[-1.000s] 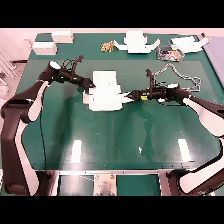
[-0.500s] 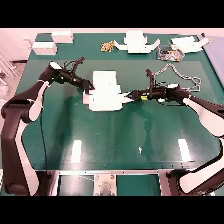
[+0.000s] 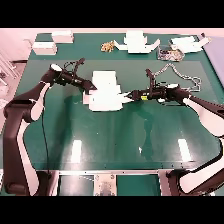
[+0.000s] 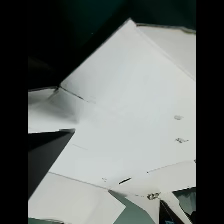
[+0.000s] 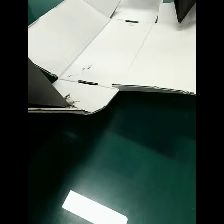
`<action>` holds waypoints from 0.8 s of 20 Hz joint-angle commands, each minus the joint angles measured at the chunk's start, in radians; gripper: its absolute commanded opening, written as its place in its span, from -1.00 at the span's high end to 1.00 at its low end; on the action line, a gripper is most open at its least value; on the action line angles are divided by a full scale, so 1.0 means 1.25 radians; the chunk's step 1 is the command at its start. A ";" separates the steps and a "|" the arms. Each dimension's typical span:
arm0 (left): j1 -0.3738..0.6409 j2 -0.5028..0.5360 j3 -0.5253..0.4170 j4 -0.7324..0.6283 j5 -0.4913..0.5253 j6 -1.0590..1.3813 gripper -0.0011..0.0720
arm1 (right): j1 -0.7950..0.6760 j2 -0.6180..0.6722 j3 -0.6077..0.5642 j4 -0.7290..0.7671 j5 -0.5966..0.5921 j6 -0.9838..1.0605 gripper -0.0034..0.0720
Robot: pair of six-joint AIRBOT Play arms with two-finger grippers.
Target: Fold the box and place the chain.
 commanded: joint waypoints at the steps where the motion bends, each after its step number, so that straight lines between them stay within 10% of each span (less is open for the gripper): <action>1: 0.000 -0.003 0.001 -0.011 -0.003 0.010 0.17 | -0.001 0.000 0.001 0.000 0.000 -0.005 0.91; 5: 0.000 -0.003 0.001 -0.015 -0.006 0.053 0.83 | -0.001 0.000 0.001 0.000 -0.006 -0.007 0.91; 14: 0.000 -0.003 0.000 -0.058 -0.121 0.293 0.93 | -0.005 0.000 0.001 0.004 -0.005 -0.027 0.86; 16: 0.003 -0.003 0.000 -0.080 -0.149 0.378 0.93 | -0.011 0.000 0.001 0.004 -0.005 -0.027 0.48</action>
